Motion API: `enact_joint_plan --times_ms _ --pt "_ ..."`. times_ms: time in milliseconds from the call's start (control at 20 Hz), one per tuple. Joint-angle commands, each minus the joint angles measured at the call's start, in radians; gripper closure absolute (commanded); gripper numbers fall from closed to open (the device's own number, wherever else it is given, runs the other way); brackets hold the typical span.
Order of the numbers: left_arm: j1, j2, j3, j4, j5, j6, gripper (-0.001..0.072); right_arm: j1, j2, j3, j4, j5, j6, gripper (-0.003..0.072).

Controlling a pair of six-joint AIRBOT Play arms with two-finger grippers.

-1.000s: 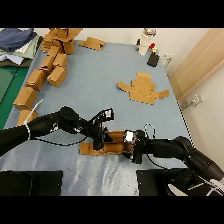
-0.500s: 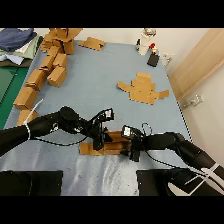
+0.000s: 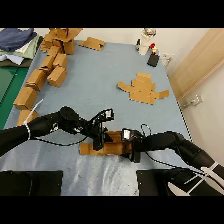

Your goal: Fold the box.

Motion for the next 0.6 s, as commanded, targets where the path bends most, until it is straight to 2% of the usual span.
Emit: enact_joint_plan --times_ms 0,550 --pt "0.000 -0.001 0.001 0.000 0.002 0.000 0.0699 -0.007 -0.010 0.000 0.014 -0.032 -0.083 -0.0021" --pt "0.000 -0.001 0.001 0.000 0.002 0.000 0.0699 -0.055 -0.057 0.000 0.033 -0.020 -0.083 -0.0021"
